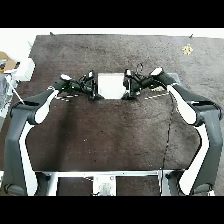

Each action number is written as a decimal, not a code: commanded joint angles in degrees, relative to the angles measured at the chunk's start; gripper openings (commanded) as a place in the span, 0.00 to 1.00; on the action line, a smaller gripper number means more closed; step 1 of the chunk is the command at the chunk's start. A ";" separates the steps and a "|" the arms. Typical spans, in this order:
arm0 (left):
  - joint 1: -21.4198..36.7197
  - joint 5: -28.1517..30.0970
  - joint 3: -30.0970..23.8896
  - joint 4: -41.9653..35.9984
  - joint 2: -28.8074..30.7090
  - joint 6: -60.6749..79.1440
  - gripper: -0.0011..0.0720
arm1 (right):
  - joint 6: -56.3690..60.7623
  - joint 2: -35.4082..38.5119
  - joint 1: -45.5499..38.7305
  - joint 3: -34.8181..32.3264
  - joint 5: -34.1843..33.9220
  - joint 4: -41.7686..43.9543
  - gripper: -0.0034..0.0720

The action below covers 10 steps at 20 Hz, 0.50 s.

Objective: Fold the box and place the chain.

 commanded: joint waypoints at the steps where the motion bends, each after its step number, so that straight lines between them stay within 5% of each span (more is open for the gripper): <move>1: 0.07 -0.02 0.04 0.02 -0.04 0.02 0.49 | 6.03 3.17 -0.02 0.09 1.07 -7.61 1.00; 5: 0.07 -0.02 0.04 0.02 -0.04 0.02 0.49 | 12.20 8.48 -0.02 0.09 4.33 -13.09 0.96; 8: 0.07 -0.02 0.04 0.02 -0.04 0.02 0.49 | 12.85 13.03 -0.02 0.09 6.54 -10.93 0.43; 10: 0.07 -0.02 0.04 0.02 -0.04 0.02 0.49 | 12.81 13.38 0.00 0.07 5.77 -2.16 0.05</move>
